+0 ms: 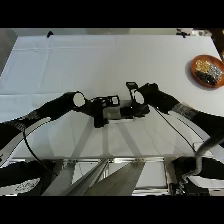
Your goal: Fold the box and place the chain.
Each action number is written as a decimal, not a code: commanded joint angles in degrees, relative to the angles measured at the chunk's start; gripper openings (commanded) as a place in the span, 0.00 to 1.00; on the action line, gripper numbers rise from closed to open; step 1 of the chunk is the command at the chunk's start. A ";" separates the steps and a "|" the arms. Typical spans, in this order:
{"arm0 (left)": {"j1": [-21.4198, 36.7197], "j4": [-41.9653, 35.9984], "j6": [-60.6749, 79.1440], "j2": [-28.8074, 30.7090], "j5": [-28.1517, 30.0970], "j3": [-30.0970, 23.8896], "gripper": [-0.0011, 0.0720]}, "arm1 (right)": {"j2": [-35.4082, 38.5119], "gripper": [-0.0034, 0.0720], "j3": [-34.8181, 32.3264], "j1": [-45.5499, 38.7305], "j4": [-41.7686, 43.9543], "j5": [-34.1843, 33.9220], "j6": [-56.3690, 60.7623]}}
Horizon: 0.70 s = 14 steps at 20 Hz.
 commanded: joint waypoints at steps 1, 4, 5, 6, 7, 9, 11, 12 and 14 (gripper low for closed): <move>0.00 -0.07 -0.09 0.04 0.04 0.00 0.49 | 0.00 0.42 0.11 0.02 -0.17 0.11 0.15; 0.00 -0.07 -0.09 0.04 0.04 0.00 0.49 | -0.31 0.13 0.11 0.02 -0.37 0.13 0.13; 0.00 -0.07 -0.09 0.04 0.04 0.00 0.49 | -0.68 0.06 0.11 0.13 -0.42 0.28 0.15; 0.00 -0.04 -0.09 0.04 0.07 0.00 0.49 | -1.14 0.06 0.11 0.48 -0.76 0.42 0.15; 0.00 -0.07 -0.09 0.04 0.04 0.00 0.49 | -1.68 0.06 0.11 1.01 -1.05 0.48 0.15; 0.00 -0.04 -0.09 0.04 0.07 0.00 0.49 | -2.14 0.07 0.11 1.81 -1.03 -0.68 0.09; 0.00 -0.07 -0.09 0.04 0.04 0.00 0.49 | -1.68 0.33 0.13 1.86 -0.87 -1.22 -1.07; 0.00 -0.04 -0.09 0.04 0.07 0.00 0.49 | -1.44 0.47 0.13 1.86 -1.03 -0.96 -1.20; 0.00 -0.04 -0.09 0.04 0.07 0.00 0.49 | -0.96 0.50 0.13 1.79 -1.40 -0.26 -1.20</move>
